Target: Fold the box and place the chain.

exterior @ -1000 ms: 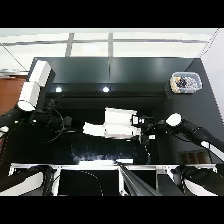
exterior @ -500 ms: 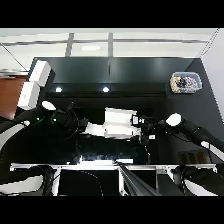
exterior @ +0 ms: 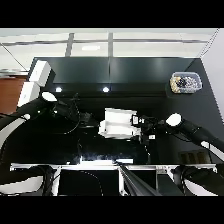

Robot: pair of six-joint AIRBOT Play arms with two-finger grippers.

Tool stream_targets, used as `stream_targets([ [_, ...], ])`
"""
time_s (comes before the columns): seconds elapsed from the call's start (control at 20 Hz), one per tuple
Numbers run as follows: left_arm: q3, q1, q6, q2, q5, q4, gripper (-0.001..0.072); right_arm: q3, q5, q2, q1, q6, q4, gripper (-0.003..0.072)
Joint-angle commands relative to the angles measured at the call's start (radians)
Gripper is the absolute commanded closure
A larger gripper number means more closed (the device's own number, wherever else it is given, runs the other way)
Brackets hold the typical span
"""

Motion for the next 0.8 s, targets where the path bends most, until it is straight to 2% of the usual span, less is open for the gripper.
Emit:
stream_targets([
  [0.0, 0.029, -0.011, 0.014, 0.003, -0.039, 0.011, 0.0005, 0.000, 0.000, 0.000, 0.001, 0.000, 0.000, 0.0214],
  [0.15, 0.030, -0.096, -0.015, 0.008, 0.027, 0.111, 0.0006, 0.000, 0.000, 0.000, 0.001, 0.000, 0.000, 0.0214],
  [0.3, 0.031, -0.182, -0.103, 0.028, 0.166, 0.119, 0.0006, 0.000, 0.000, 0.000, 0.001, 0.000, 0.000, 0.0214],
  [0.4, 0.031, -0.217, -0.137, 0.041, 0.219, 0.116, 0.0006, 0.000, 0.000, 0.000, 0.001, 0.000, 0.000, 0.0214],
  [0.75, 0.031, -0.244, -0.180, 0.045, 0.229, 0.113, 0.0006, 0.000, 0.000, 0.000, 0.001, 0.000, 0.000, 0.0214],
])
